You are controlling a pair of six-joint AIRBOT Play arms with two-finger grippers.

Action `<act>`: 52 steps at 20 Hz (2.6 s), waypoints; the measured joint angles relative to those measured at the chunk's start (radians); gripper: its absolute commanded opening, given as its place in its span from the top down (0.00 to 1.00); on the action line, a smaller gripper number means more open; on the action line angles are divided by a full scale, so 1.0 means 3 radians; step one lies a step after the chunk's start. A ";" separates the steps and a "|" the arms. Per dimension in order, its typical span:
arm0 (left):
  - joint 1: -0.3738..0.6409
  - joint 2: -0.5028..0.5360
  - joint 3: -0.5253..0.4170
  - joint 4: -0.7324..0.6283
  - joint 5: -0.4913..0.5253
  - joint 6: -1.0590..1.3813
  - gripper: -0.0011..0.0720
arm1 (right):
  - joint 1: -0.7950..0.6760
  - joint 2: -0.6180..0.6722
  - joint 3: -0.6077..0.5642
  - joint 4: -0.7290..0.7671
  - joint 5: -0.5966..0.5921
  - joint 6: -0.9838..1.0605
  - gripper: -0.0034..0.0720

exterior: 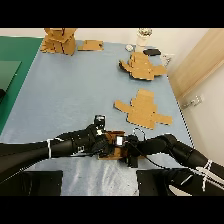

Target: Fold the box.

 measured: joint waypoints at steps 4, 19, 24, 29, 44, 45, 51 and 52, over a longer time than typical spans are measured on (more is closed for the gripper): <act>-0.0003 -0.0075 0.0001 -0.0017 0.0029 -0.0042 0.97 | 0.0000 0.0000 0.0000 -0.0001 0.0000 -0.0001 0.17; -0.0008 -0.0078 0.0066 -0.0192 0.0095 -0.0019 0.24 | 0.0000 0.0000 0.0000 -0.0001 -0.0001 -0.0001 0.17; -0.0001 0.0094 0.0084 -0.0175 0.0028 -0.0008 0.24 | 0.0000 0.0000 0.0000 0.0000 0.0000 0.0000 0.17; 0.0001 0.0286 0.0086 -0.0121 -0.0154 -0.0023 0.24 | 0.0000 0.0000 0.0000 0.0000 0.0000 -0.0001 0.17; 0.0001 0.0533 0.0086 -0.0112 -0.0304 -0.0187 0.64 | 0.0000 0.0001 0.0003 0.0001 0.0005 -0.0001 0.17; 0.0001 0.0533 0.0086 -0.0114 -0.0304 -0.0193 0.64 | 0.0000 0.0001 0.0003 0.0001 0.0005 0.0000 0.17; 0.0001 0.0533 0.0086 -0.0102 -0.0304 -0.0198 0.64 | 0.0000 0.0000 0.0003 0.0000 0.0003 0.0001 0.17; 0.0001 0.0529 0.0086 -0.0086 -0.0301 -0.0198 0.64 | 0.0000 -0.0001 0.0003 0.0000 0.0003 0.0000 0.17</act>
